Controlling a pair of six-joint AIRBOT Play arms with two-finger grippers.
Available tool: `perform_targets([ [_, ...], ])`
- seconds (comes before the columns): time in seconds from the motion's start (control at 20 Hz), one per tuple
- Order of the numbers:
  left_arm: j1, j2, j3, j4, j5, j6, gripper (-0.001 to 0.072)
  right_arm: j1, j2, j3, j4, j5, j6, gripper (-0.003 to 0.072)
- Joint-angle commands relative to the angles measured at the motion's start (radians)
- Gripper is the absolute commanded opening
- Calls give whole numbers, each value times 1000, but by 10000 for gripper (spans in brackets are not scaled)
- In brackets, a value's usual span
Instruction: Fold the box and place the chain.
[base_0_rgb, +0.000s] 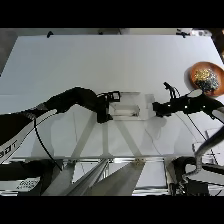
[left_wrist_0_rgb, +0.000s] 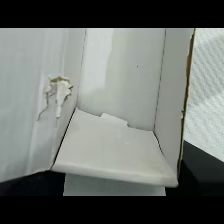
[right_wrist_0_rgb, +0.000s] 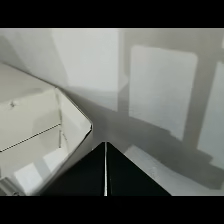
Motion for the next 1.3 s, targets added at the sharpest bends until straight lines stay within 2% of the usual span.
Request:
perform_targets([
  [0.0, 0, -1, 0, 0, 0, 0, 348, 21, -4, 0, 72, 49, -42, 16],
  [0.1, 0, -1, 0, 0, 0, 0, 348, 18, -3, 0, 113, 86, -62, 19],
  [0.15, 0, -1, 0, 0, 0, 0, 348, 18, -2, 0, 123, 96, -63, 51],
  [0.3, 0, -1, 0, 0, 0, 0, 348, 18, 2, 0, 129, 128, -63, 226],
  [0.5, 0, -1, 0, 0, 0, 0, 348, 18, 42, 0, 161, 129, -67, 234],
  [0.7, 0, -1, 0, 0, 0, 0, 348, 32, 72, 0, 211, 137, -70, 343],
  [0.8, 0, -1, 0, 0, 0, 0, 348, 63, 72, 0, 211, 129, -69, 351],
  [0.9, 0, -1, 0, 0, 0, 0, 348, 92, 72, 0, 211, 113, -64, 392],
  [1.25, 0, -1, 0, 0, 0, 0, 348, 99, 82, 0, 210, 108, -60, 387],
])
